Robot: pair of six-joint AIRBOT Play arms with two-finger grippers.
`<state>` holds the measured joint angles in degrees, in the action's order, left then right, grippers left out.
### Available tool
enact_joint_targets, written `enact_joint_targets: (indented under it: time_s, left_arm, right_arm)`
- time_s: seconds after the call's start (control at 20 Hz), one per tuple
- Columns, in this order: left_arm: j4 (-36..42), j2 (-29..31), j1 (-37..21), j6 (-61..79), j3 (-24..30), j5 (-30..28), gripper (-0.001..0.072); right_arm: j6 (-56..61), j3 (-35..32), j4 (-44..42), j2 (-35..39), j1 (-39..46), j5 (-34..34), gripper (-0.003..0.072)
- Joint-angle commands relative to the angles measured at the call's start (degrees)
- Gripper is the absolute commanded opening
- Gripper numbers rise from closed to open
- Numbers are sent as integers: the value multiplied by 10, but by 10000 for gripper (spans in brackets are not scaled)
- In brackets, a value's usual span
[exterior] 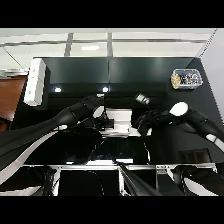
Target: Fold the box and place the chain.
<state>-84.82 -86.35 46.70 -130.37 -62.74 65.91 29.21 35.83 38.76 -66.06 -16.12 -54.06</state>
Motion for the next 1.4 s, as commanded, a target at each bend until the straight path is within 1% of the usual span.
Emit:
enact_joint_targets:
  time_s: [0.0,0.05,0.15,0.25,0.3,0.35,0.45,0.65,0.7,0.8,0.95,1.0,1.05,1.1,1.15,1.25,1.3,1.35]
  left_arm:
    - [-2,0,0,-34,-1,10,25]
    - [-2,0,0,-41,-1,8,27]
    - [0,0,0,-40,-1,-2,28]
    - [0,0,0,-31,0,-1,28]
    - [0,0,0,-27,0,0,28]
    - [0,0,0,-22,0,1,28]
    - [0,0,0,-18,0,3,28]
    - [0,0,0,-18,0,3,28]
    - [0,0,0,-18,0,3,28]
    - [0,0,-1,-18,0,3,28]
    - [0,0,-1,-18,0,2,28]
    - [0,0,0,-18,0,2,28]
    - [0,0,0,-18,0,1,28]
    - [0,0,-1,-18,0,1,28]
    - [0,0,-1,-18,0,1,28]
    - [0,0,-1,-18,0,1,28]
    - [0,0,0,-18,0,1,28]
    - [0,0,0,-18,0,2,28]
  right_arm:
    - [182,23,71,39,115,-118,17]
    - [214,23,85,41,162,-132,17]
    - [278,8,104,41,237,-125,17]
    - [324,-33,103,40,278,-87,17]
    - [353,-59,100,39,282,-62,17]
    - [366,-83,89,38,280,-42,17]
    - [366,-120,21,29,264,-14,17]
    - [363,-127,-59,-13,174,38,17]
    - [349,-123,-83,-23,149,40,17]
    - [326,-108,-109,-32,116,18,17]
    - [318,-64,-106,-31,106,-53,20]
    - [318,-51,-106,-31,106,-70,188]
    - [318,-40,-107,-31,106,-86,527]
    - [318,-30,-107,-31,106,-100,543]
    - [319,-24,-108,-31,104,-105,543]
    - [329,-19,-111,-31,90,-97,542]
    - [333,-15,-110,-31,79,-92,530]
    - [336,-9,-110,-31,67,-87,412]
